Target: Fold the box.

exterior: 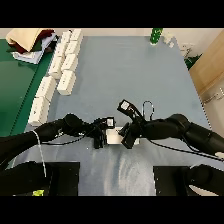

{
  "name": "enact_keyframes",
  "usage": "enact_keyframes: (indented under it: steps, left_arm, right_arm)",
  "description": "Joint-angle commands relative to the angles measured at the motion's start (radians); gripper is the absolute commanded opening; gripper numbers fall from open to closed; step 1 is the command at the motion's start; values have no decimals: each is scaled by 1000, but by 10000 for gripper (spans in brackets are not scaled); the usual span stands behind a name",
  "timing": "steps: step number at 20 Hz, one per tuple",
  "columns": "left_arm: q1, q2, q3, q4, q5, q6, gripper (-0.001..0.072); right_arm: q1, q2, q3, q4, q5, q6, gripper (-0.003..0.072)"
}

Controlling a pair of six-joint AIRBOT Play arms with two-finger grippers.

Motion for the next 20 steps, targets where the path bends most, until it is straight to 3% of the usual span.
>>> enact_keyframes:
  steps: [1,3,4,5,6,16,17,18,20]
  left_arm:
    - [0,0,1,0,0,0,359]
    - [0,0,1,0,0,0,359]
    - [0,0,1,0,0,0,358]
    - [0,0,1,0,0,0,359]
    - [0,0,1,0,0,0,359]
    - [0,0,1,0,0,0,359]
    - [0,0,1,0,0,0,358]
    - [0,0,1,0,0,0,359]
    - [0,0,1,0,0,0,359]
  right_arm:
    - [79,54,-55,-116,100,-23,7]
    - [100,54,-55,-155,100,-81,12]
    - [107,54,-55,-171,100,-105,143]
    - [106,54,-55,-183,100,-134,372]
    - [106,54,-55,-196,99,-163,471]
    - [107,27,-39,-259,99,-329,477]
    - [109,16,-39,-255,99,-346,591]
    - [113,6,-39,-255,99,-356,638]
    - [113,-6,-39,-257,101,-364,637]
